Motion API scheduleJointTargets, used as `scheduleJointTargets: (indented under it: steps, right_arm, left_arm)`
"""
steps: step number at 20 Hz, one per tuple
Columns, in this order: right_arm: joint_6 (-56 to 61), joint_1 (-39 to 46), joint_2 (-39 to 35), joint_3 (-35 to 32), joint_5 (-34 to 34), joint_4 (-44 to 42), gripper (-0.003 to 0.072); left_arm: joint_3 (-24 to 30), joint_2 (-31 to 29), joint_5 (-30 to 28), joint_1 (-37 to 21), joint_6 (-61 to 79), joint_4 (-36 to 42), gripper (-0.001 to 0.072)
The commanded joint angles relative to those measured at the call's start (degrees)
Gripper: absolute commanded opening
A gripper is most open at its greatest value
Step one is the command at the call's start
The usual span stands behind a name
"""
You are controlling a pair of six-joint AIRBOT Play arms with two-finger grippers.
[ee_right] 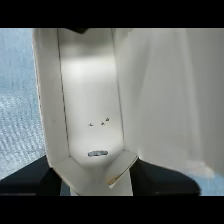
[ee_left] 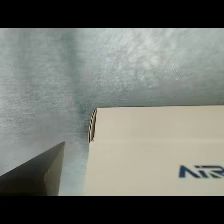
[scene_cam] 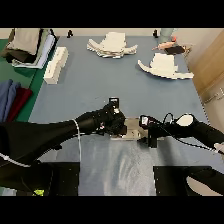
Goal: Fold the box.
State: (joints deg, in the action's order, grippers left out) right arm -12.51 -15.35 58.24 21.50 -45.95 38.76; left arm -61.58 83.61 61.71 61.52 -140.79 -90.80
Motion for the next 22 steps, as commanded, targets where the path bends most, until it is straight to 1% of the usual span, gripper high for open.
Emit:
scheduleJointTargets:
  steps: [1, 3, 5, 7, 11, 14, 17, 18, 19, 20, 22]
  right_arm:
    - [0.00, 0.02, 0.02, -0.02, -0.07, 0.02, 0.0529]
    - [0.00, 0.00, 0.02, -0.02, -0.07, 0.00, 0.0529]
    - [0.00, 0.02, 0.02, -0.02, -0.07, 0.00, 0.0529]
    - [0.00, 0.00, 0.02, -0.02, -0.07, 0.00, 0.0529]
    - [0.00, 0.02, 0.02, -0.02, -0.07, 0.02, 0.0529]
    - [0.00, 0.02, 0.02, -0.02, -0.07, 0.02, 0.0528]
    - [0.00, 0.02, 0.02, -0.02, -0.07, 0.00, 0.0528]
    - [0.00, 0.00, 0.02, -0.02, -0.07, 0.02, 0.0529]
    - [0.00, 0.02, 0.02, -0.02, -0.07, 0.00, 0.0529]
    - [0.00, 0.00, 0.02, -0.02, -0.07, 0.02, 0.0529]
    - [0.00, 0.00, 0.02, -0.02, -0.07, 0.02, 0.0529]
  left_arm:
    - [-1.53, -0.09, 1.84, 0.07, 0.31, -0.09, 0.0560]
    - [-3.26, -0.26, 3.45, 0.07, 1.25, -0.07, 0.0560]
    - [-4.92, -1.18, 6.95, -0.02, 2.62, -0.37, 0.0560]
    - [-5.27, -3.45, 9.35, -0.66, 3.43, -0.35, 0.0560]
    - [-5.25, -9.49, 10.47, -2.36, 4.44, -0.55, 0.0559]
    - [-5.09, -13.75, 14.40, -5.25, 11.26, -0.50, 0.0559]
    - [-3.41, -17.40, 18.67, -10.16, 20.85, 0.59, 0.0555]
    - [-1.86, -18.64, 18.82, -12.46, 25.92, 2.60, 0.0389]
    - [0.13, -19.71, 18.27, -14.82, 32.72, 5.81, 0.0166]
    - [2.75, -20.76, 17.11, -17.44, 42.60, 10.36, 0.0021]
    - [8.63, -22.43, 12.92, -21.68, 64.11, 19.56, 0.0020]
